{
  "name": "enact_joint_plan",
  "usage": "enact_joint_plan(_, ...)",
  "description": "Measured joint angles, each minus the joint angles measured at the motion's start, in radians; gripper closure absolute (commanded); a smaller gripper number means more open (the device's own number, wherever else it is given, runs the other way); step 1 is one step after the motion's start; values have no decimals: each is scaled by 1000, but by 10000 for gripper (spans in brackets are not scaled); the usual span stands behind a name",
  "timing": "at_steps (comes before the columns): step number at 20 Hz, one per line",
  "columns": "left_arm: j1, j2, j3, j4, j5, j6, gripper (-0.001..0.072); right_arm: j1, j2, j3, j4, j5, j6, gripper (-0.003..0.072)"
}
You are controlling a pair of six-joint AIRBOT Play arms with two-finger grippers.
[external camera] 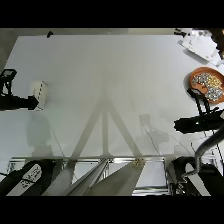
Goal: Fold the box and place the chain.
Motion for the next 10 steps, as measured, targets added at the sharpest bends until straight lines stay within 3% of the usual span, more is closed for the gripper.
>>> enact_joint_plan(1,-35,24,0,-6,-9,2,21,0,0,0,0,-2,-2,677)
enact_joint_plan(2,-82,47,0,-16,-23,2,120,0,0,0,0,-4,-2,677)
enact_joint_plan(4,-192,71,-1,-34,-69,3,458,0,0,0,0,-6,-3,677)
enact_joint_plan(6,-310,75,-1,-49,-132,5,685,0,0,0,0,-10,-3,677)
enact_joint_plan(10,-542,46,-1,-126,-225,1,704,0,0,0,1,-19,-3,677)
